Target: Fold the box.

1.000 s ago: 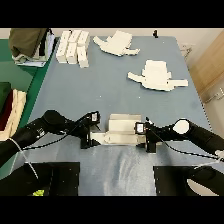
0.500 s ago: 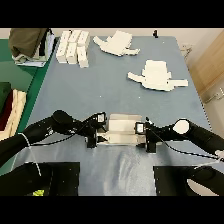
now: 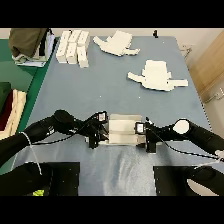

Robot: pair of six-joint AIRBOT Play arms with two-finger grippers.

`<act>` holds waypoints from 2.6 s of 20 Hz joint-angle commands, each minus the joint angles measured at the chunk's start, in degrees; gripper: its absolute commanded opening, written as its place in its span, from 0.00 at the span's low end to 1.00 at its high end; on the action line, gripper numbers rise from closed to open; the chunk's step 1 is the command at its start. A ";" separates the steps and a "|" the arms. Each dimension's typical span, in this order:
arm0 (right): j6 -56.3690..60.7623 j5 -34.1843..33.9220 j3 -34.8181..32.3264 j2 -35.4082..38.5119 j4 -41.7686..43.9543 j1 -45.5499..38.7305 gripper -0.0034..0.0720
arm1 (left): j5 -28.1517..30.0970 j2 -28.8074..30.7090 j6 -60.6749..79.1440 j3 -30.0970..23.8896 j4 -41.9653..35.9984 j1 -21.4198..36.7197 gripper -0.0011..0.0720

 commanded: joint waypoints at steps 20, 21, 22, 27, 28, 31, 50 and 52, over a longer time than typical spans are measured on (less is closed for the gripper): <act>0.02 0.02 0.00 -0.04 0.00 -0.02 0.72 | -1.51 -0.09 -3.37 0.04 0.90 -1.40 0.16; 0.02 0.00 0.00 -0.04 0.00 -0.02 0.72 | -2.71 1.16 -6.69 0.04 3.50 -0.37 0.16; 0.00 0.00 0.00 -0.04 0.00 -0.02 0.72 | -3.43 2.78 -10.86 0.04 6.69 0.87 0.09; 0.00 0.00 0.00 -0.04 0.00 -0.02 0.72 | -7.78 13.20 -36.30 0.17 27.50 6.80 0.04; 0.00 0.02 0.00 -0.04 0.00 -0.02 0.72 | -7.89 15.65 -44.11 0.24 31.93 7.74 0.04; 0.02 0.00 0.00 -0.04 0.00 -0.02 0.72 | -9.44 22.77 -73.22 0.90 47.93 12.63 0.04; 0.00 0.00 0.00 -0.04 0.00 -0.02 0.72 | -10.95 1.62 -87.19 0.28 19.52 12.09 0.04; 0.00 0.02 0.00 -0.04 0.00 -0.02 0.72 | -9.97 1.77 -87.71 0.28 18.86 7.87 0.04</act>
